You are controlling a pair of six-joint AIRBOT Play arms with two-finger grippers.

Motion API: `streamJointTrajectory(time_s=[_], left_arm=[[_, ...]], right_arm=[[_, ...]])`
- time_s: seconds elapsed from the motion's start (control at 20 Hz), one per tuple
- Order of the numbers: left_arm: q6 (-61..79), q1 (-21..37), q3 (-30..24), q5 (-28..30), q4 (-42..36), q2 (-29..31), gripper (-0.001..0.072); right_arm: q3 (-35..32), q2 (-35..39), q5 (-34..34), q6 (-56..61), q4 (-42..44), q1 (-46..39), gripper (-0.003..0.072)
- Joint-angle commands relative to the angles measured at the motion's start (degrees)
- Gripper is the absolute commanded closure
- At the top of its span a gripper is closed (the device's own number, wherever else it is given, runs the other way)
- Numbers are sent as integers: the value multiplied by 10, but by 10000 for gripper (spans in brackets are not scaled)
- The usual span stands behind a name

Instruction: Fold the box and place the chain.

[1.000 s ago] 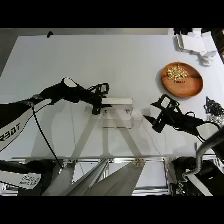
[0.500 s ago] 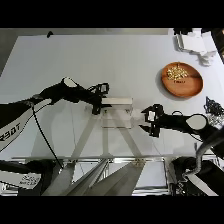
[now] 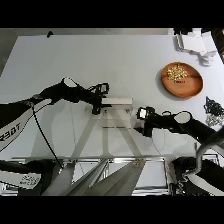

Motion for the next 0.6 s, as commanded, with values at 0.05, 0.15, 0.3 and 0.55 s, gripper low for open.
streamJointTrajectory(time_s=[0.05, 0.15, 0.3, 0.55], left_arm=[[0, 0, 0, 0, 0, 0, 704], [0, 0, 0, 0, 0, 0, 704], [0, 0, 0, 0, 0, 0, 704], [0, 0, 0, 0, 0, 0, 704]], right_arm=[[0, -11, -50, 21, 73, 27, -1], [0, -11, -51, 65, 80, 27, -1], [2, -11, -66, 143, 81, 27, -1], [37, -14, -67, 162, 72, 26, 1]])
